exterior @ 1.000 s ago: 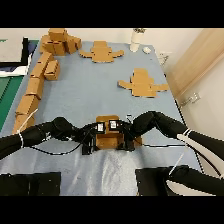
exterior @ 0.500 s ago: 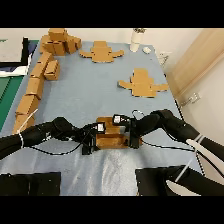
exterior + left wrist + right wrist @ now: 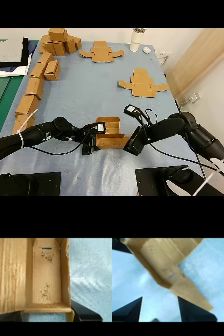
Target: Fold the box.
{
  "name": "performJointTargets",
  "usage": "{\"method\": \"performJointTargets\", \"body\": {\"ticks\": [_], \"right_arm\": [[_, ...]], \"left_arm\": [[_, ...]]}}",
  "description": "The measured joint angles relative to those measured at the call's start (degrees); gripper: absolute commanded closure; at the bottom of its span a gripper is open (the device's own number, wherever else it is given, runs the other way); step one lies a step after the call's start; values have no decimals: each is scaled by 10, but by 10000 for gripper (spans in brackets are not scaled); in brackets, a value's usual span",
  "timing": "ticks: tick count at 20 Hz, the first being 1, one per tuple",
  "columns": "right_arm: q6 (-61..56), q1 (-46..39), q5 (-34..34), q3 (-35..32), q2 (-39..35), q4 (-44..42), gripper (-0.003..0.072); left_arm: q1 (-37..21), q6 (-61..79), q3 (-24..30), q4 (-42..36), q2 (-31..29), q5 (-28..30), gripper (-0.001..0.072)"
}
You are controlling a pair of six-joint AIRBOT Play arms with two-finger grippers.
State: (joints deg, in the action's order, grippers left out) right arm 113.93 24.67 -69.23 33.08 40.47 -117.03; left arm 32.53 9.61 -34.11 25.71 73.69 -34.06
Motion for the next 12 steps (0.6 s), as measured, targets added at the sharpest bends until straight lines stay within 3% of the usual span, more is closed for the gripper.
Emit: {"method": "performJointTargets", "body": {"ticks": [3, 4, 6, 7, 12], "right_arm": [[-112, 0, -1, 0, -11, -39, -17], [-144, 0, 7, -1, -10, -48, 37], [-198, 0, 35, -1, 3, -71, 319], [-218, 0, 54, 0, 16, -88, 356], [-245, -1, 151, 40, 123, -134, 356]], "left_arm": [[0, 0, 0, 0, 0, 0, 260], [0, 0, 0, 0, 0, 0, 260], [0, 0, 0, 0, 0, 0, 260], [0, 0, 0, 0, 0, 0, 260], [0, 0, 0, 0, 0, 0, 260]]}}
